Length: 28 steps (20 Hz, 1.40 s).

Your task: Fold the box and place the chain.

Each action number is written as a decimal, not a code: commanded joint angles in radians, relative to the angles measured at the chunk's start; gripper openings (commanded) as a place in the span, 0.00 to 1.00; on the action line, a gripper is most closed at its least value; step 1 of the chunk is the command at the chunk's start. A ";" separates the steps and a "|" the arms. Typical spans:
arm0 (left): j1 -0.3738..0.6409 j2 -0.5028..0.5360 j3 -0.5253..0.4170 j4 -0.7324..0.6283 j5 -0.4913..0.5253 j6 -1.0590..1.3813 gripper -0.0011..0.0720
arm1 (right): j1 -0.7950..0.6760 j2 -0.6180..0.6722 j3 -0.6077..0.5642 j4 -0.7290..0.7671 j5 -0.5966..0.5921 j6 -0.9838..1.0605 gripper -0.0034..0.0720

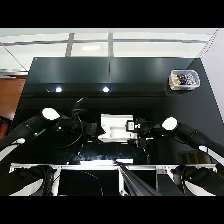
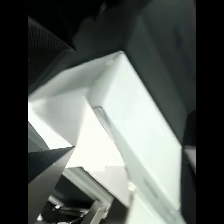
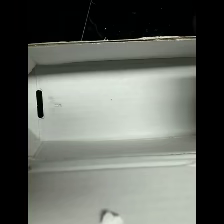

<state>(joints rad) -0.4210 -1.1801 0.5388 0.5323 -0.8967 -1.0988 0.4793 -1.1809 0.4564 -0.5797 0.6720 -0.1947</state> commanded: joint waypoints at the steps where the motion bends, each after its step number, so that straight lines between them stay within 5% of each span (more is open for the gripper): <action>1: -0.097 0.001 0.036 0.149 0.103 -0.220 0.94 | 0.001 0.000 0.000 0.000 0.000 0.000 0.60; 9: -0.237 -0.003 0.179 0.517 0.079 -0.682 0.81 | 0.001 0.000 0.000 0.000 0.000 0.000 0.60; 26: -0.351 -0.026 0.278 0.690 0.001 -1.022 0.77 | 0.001 0.000 0.000 0.000 0.000 0.000 0.60; 27: -0.362 -0.032 0.287 0.691 0.004 -1.022 0.76 | 0.001 0.000 0.000 0.000 0.000 0.000 0.60; 28: -0.365 -0.039 0.294 0.689 0.004 -1.022 0.64 | 0.001 0.000 0.000 0.000 0.000 0.000 0.60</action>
